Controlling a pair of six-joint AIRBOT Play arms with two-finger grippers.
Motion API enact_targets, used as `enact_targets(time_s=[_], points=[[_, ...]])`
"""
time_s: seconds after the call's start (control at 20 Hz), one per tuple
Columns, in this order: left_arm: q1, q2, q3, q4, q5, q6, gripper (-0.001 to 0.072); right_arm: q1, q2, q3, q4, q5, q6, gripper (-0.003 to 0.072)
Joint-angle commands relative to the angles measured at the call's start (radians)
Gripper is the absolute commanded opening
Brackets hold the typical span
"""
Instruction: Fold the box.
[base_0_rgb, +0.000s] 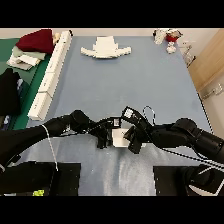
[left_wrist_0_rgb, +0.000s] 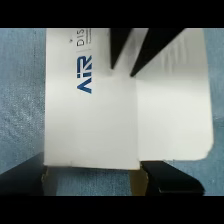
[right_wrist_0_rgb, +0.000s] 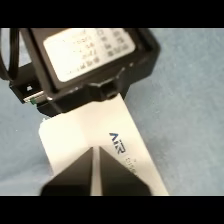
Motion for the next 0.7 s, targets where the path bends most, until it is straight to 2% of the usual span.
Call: enact_targets(time_s=[0.0,0.15,0.2,0.25,0.3,0.65], points=[[0.0,-0.001,0.001,0.0,0.0,0.0,0.0471,0.007,0.015,0.014,-0.11,-0.009,-0.012,0.0367],[0.0,-0.001,0.001,0.0,0.0,0.0,0.0471,0.007,0.015,0.039,-0.15,-0.08,-0.161,0.051],[0.0,-0.001,0.001,0.0,0.0,0.0,0.0471,0.007,0.014,0.041,-0.151,-0.095,-0.204,0.051],[0.0,-0.001,0.001,0.0,0.0,0.0,0.0471,0.007,0.009,0.04,-0.151,-0.103,-0.245,0.0569],[0.0,-0.001,0.001,0.0,0.0,0.0,0.0471,0.008,0.003,0.04,-0.15,-0.109,-0.284,0.0671],[0.0,-0.001,0.001,0.0,0.0,0.0,0.0471,0.028,-0.051,0.04,-0.169,-0.055,-0.369,0.0678]])
